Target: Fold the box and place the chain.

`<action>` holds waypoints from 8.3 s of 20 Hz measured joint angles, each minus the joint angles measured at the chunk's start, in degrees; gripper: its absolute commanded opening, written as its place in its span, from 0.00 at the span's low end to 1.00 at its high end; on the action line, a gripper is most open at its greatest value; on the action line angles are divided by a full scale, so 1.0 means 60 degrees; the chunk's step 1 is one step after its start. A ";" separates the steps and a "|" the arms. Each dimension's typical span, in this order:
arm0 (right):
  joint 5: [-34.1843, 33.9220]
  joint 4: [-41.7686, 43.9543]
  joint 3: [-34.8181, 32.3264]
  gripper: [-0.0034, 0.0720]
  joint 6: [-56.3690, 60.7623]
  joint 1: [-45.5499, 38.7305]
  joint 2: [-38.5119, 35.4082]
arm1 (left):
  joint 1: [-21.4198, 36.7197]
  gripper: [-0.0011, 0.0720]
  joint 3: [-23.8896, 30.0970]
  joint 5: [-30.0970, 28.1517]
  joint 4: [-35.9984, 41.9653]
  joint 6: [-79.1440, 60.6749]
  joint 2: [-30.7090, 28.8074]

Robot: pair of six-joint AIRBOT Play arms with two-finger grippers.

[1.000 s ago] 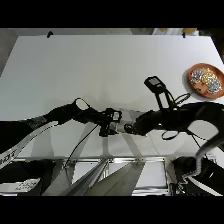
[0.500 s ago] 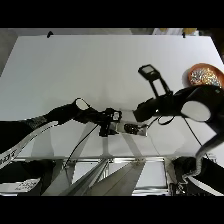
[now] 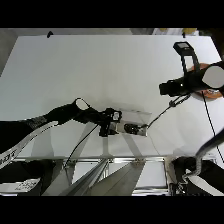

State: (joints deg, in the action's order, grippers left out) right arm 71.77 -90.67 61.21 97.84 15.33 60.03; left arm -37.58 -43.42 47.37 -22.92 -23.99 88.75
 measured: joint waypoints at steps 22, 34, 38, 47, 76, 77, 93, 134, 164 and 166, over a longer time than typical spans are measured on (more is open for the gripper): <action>-0.1654 0.0346 -0.2269 0.07 0.0117 -0.1053 0.3107 | 0.0000 0.36 0.0000 0.0000 0.0000 0.0000 0.0000; -0.1064 0.0375 -0.2288 0.07 -0.0401 -0.0226 0.0200 | 0.0000 0.36 0.0000 0.0000 0.0000 -0.0004 0.0000; -0.0484 0.0583 -0.2288 0.07 -0.0379 0.0688 -0.1617 | 0.0000 0.36 0.0000 0.0000 0.0000 -0.0004 0.0000; 0.0197 0.1636 -0.2288 0.07 0.0820 0.2918 -0.4488 | 0.0000 0.36 0.0000 0.0000 0.0000 -0.0004 0.0000; 0.0266 -0.0346 -0.0302 0.28 0.0466 0.2809 -0.1078 | 0.0000 0.36 0.0000 0.0000 0.0000 -0.0004 0.0000; 0.0302 -0.0459 -0.0299 0.28 0.0452 0.2306 -0.0976 | 0.0000 0.36 0.0000 0.0000 0.0000 -0.0004 0.0000; -0.2211 0.0321 -0.3122 0.49 -0.0051 -0.0481 0.1042 | 0.0000 0.36 0.0000 0.0000 0.0000 0.0000 0.0000; -0.0273 0.5122 -0.3249 0.07 -0.2503 0.0470 -0.4692 | 0.0000 0.36 0.0000 0.0000 0.0000 -0.0004 0.0000; -0.1559 0.0273 -0.1432 0.07 -0.0233 0.2725 -0.2259 | 0.0000 0.36 0.0000 0.0000 0.0000 -0.0004 0.0000; -0.1362 -0.0291 -0.1362 0.07 -0.0044 0.1796 -0.1894 | 0.0000 0.36 0.0000 0.0000 0.0000 0.0000 0.0000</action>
State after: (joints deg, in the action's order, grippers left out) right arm 63.59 -92.42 53.04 97.58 26.11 48.66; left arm -37.58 -43.42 47.37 -22.92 -23.99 88.75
